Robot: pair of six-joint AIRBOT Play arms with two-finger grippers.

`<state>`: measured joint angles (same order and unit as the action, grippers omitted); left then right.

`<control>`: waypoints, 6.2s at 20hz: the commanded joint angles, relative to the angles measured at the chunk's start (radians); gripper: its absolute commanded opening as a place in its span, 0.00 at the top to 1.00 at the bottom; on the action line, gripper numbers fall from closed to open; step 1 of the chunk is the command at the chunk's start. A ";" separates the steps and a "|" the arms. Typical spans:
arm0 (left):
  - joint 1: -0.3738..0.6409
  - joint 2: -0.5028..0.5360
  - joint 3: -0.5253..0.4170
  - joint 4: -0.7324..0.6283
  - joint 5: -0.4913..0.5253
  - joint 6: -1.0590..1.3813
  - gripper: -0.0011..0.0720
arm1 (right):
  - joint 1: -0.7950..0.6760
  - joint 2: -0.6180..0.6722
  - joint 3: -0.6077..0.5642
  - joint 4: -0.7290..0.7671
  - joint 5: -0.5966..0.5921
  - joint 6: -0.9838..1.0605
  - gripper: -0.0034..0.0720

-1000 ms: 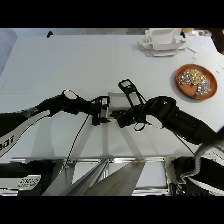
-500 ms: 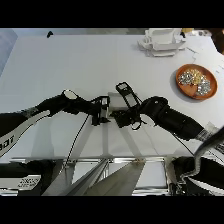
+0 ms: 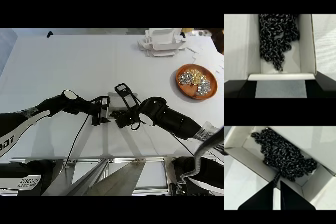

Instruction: Fold the box and place the chain.

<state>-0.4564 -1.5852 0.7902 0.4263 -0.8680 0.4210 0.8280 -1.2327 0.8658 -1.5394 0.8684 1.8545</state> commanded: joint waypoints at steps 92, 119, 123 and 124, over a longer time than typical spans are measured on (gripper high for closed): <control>0.000 0.000 0.000 0.000 0.000 0.000 0.89 | -0.321 -0.094 0.082 0.639 0.226 -1.407 0.81; 0.000 0.000 0.000 0.000 0.000 0.000 0.89 | -0.243 -0.084 0.082 0.533 0.051 -1.472 0.54; 0.000 0.000 0.000 0.000 0.000 0.000 0.89 | -0.243 -0.084 0.082 0.515 -0.003 -1.471 0.61; 0.000 0.000 0.000 0.000 0.000 0.000 0.89 | -0.243 -0.084 0.082 0.514 -0.009 -1.471 0.66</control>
<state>-0.4564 -1.5852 0.7902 0.4236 -0.8673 0.4160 0.5838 -1.3170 0.9482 -1.0065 0.9012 0.3840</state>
